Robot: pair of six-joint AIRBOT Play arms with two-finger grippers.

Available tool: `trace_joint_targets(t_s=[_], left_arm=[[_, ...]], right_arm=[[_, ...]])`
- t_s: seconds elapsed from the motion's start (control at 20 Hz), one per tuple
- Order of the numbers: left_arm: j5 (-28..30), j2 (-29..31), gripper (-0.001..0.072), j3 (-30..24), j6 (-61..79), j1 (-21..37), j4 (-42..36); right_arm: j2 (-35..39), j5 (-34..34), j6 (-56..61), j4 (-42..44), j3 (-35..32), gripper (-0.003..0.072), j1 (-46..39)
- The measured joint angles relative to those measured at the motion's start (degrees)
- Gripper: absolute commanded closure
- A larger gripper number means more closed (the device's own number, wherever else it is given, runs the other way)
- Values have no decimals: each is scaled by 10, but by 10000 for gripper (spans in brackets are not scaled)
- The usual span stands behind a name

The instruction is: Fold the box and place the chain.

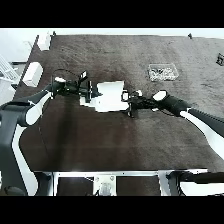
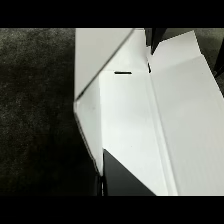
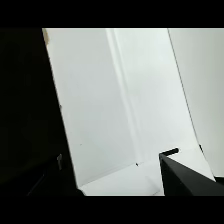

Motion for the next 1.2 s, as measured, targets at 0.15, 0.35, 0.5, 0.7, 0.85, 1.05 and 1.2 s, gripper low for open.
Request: trace_joint_targets(t_s=[0.15, 0.35, 0.5, 0.7, 0.85, 1.05, 1.2], left_arm=[[0, 0, 688, 0, 0, 0, 0], [0, 0, 687, 0, 0, 0, 0], [0, 0, 688, 0, 0, 0, 0], [-1, 0, 687, 0, 0, 0, 0], [-1, 0, 687, 0, 0, 0, 0], [-1, 0, 688, 0, 0, 0, 0], [-1, 0, 687, 0, 0, 0, 0]], right_arm=[[-3, -17, -11, 18, 12, -23, -3], [-5, -5, -18, 40, 43, -23, -25], [-6, 19, -19, 49, 66, -23, -42], [-19, 51, -21, 61, 86, -23, -55], [-33, 68, -36, 76, 94, -23, -61], [-58, 92, -49, 91, 114, -23, -73], [-80, 117, -51, 95, 141, -23, -84]])
